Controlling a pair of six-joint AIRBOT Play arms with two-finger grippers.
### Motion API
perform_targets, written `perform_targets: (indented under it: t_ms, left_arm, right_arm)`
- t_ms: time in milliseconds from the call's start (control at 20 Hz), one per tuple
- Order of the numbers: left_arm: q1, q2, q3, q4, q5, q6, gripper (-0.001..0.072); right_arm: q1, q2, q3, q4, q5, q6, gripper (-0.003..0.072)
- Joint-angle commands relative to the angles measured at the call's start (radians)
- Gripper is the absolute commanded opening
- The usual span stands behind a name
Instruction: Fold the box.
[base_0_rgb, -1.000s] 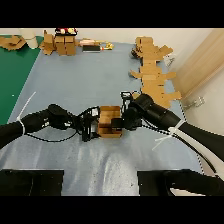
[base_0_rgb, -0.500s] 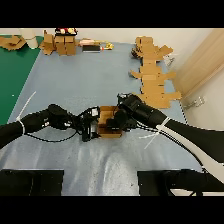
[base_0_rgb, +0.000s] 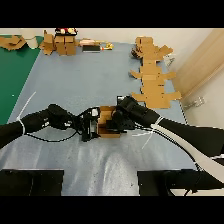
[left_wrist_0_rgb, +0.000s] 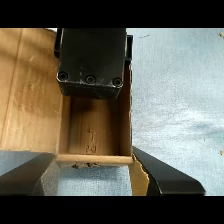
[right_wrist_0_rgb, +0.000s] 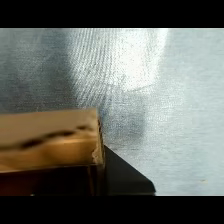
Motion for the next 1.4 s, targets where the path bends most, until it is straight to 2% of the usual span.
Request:
perform_targets:
  t_ms: [0,150,400,450,500,550,600,1050,1200,1250,1300,1350]
  left_arm:
    - [0.000,-0.001,0.001,-0.002,0.000,0.000,0.0541]
    - [0.000,-0.001,0.001,-0.002,0.000,0.000,0.0541]
    - [0.000,-0.001,0.001,-0.002,0.000,0.000,0.0541]
    - [0.000,-0.001,0.001,-0.002,0.000,0.000,0.0541]
    - [0.000,-0.001,0.001,-0.002,0.000,0.000,0.0541]
    - [-0.001,-0.001,0.001,-0.002,0.000,0.000,0.0541]
    - [0.000,-0.001,0.001,-0.002,0.000,0.000,0.0541]
    - [0.000,-0.001,0.001,-0.002,0.000,0.000,0.0541]
    - [0.000,-0.001,0.001,-0.002,0.000,0.000,0.0541]
    - [-0.001,-0.001,0.001,-0.002,0.000,0.000,0.0541]
    - [0.000,-0.001,0.001,-0.002,0.000,0.000,0.0541]
    - [0.000,-0.001,0.001,-0.002,0.000,0.000,0.0541]
  right_arm:
    - [0.001,-0.005,0.000,0.004,0.007,0.002,0.0090]
    - [0.001,-0.005,0.000,0.004,0.007,-0.002,0.0013]
    - [0.001,-0.005,0.000,0.004,0.006,-0.010,0.0004]
    - [0.001,-0.005,0.000,0.004,0.006,-0.013,0.0055]
    - [0.001,-0.004,0.000,0.004,0.002,-0.013,0.0226]
    - [0.001,-0.001,0.000,0.002,-0.006,-0.013,0.0358]
    - [0.001,0.005,0.001,0.003,-0.011,-0.013,0.0430]
    - [-0.025,0.163,0.000,-0.018,-0.104,0.002,0.0433]
    - [-0.024,0.260,0.000,-0.029,-0.121,0.002,0.0429]
    - [-0.025,0.304,0.000,-0.033,-0.121,0.002,0.0398]
    - [-0.026,0.351,-0.002,-0.043,-0.122,0.002,0.0280]
    - [-0.041,0.389,-0.010,-0.049,-0.136,0.001,0.0073]
